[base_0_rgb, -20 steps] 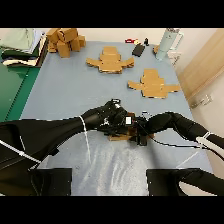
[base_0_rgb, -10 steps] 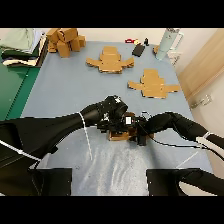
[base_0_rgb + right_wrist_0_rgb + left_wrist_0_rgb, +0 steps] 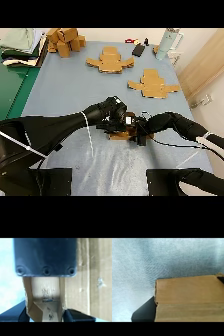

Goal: Fold the box.

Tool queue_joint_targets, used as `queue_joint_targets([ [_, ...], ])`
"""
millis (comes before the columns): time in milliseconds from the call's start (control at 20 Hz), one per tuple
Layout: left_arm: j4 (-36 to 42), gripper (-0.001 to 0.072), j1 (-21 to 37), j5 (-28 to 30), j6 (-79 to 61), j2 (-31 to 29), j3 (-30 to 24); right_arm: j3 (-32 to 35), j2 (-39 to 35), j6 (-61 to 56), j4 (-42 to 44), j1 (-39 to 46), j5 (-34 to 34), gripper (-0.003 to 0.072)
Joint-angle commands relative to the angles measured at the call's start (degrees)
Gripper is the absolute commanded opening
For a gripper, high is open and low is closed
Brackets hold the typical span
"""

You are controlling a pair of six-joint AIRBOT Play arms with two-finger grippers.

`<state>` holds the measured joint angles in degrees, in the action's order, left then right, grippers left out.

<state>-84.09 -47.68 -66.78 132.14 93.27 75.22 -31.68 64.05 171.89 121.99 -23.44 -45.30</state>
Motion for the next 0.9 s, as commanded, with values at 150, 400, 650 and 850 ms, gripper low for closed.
queue_joint_targets([
  [150, 2.3, 0.0015, -0.2, -0.1, -0.7, 0.3, 0.1, 0.0, 0.0, 0.2, -0.1, 0.0, 0.0, 0.0471],
  [400, 3.8, 0.0352, -0.2, -3.8, -1.8, 0.3, 1.4, 0.0, 0.0, 0.3, -0.1, 0.0, 0.0, 0.0471],
  [650, 3.8, 0.0473, -0.1, -4.1, -1.6, 0.3, 2.4, 0.0, 0.0, 0.3, -0.1, 0.0, 0.0, 0.0471],
  [850, 5.6, 0.0474, 1.7, -7.8, -1.8, 0.2, 4.0, 0.0, 0.0, 0.2, -0.1, 0.0, 0.0, 0.0472],
])
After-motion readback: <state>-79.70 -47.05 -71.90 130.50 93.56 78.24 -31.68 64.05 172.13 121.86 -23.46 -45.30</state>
